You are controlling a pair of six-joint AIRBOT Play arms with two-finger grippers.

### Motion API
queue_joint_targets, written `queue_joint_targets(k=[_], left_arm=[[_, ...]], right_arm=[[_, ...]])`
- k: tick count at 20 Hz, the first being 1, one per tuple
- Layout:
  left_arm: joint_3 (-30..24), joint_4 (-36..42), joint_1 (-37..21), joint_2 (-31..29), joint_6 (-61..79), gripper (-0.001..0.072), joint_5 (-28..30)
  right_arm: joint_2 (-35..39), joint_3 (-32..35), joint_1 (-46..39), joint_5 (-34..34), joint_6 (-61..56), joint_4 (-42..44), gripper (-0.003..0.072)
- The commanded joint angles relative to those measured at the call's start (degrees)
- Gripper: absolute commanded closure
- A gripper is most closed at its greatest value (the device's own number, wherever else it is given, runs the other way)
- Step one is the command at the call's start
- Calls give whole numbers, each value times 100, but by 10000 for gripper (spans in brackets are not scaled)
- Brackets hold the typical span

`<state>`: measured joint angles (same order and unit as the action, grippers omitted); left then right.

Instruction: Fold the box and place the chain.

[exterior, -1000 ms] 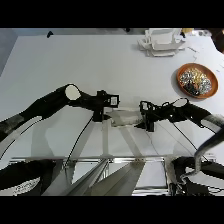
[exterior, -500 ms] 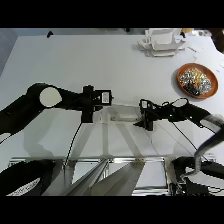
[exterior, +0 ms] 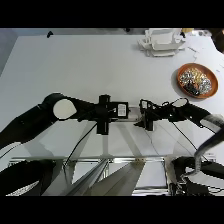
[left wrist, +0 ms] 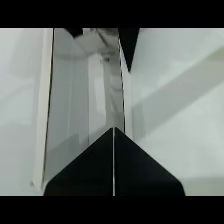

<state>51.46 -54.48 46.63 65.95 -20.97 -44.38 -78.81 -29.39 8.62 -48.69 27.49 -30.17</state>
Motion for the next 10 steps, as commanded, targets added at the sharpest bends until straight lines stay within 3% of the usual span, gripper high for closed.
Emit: queue_joint_targets(k=[1, 3, 5, 7, 10], left_arm=[[4, 514, 177, 555, -232, 702, 1731], [4, 625, 59, 975, -1106, 702, 2962], [4, 623, -81, 1316, -2087, 702, 3685], [4, 623, -232, 1598, -2754, 702, 3803], [4, 592, -306, 1880, -2933, 703, 3316]], right_arm=[[7, 2, -2, -15, -2, 2, 286], [7, 2, -2, -15, -2, 4, 286], [7, 2, 0, -15, -2, 2, 286], [7, 2, 0, -15, -2, 2, 286], [7, 2, -2, -15, -2, 2, 286]])
